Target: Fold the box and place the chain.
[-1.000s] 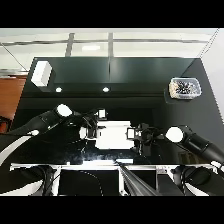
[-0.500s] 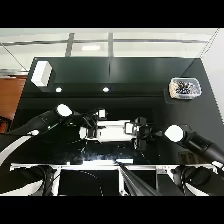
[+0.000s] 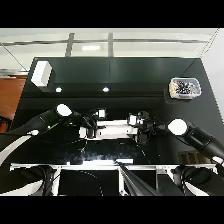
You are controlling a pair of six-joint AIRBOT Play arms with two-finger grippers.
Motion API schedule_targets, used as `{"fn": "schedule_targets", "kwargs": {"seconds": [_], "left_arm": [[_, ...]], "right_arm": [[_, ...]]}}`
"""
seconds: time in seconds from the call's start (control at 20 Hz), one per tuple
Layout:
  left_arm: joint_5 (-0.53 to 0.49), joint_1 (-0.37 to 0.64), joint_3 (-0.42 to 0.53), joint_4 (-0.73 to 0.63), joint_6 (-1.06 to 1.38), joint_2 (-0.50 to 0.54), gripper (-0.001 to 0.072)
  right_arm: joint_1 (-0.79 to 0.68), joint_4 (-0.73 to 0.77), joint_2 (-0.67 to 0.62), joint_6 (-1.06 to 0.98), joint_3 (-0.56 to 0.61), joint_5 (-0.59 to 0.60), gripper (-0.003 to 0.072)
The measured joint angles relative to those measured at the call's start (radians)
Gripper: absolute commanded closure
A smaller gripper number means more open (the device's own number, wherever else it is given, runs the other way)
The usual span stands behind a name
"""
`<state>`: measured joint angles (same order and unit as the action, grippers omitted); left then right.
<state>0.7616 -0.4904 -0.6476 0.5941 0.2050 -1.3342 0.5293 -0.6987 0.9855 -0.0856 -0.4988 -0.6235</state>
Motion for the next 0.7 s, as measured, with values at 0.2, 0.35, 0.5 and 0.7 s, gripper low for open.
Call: {"fn": "schedule_targets", "kwargs": {"seconds": [0.2,0.35,0.5,0.7], "left_arm": [[0.002,0.0,0.0,0.0,0.001,0.0,0.0681],[0.004,0.0,0.0,0.001,0.002,0.0,0.0681],[0.005,0.0,0.0,0.001,0.002,0.0,0.0681],[0.005,0.0,0.0,0.0,0.002,0.0,0.0681]], "right_arm": [[-0.005,0.074,0.053,0.062,0.0,-0.036,0.0032],[-0.006,0.129,0.106,0.112,0.0,-0.052,0.0032],[-0.007,0.154,0.156,0.168,-0.001,-0.063,0.0032],[-0.008,0.134,0.206,0.221,0.0,-0.067,0.0032]]}}
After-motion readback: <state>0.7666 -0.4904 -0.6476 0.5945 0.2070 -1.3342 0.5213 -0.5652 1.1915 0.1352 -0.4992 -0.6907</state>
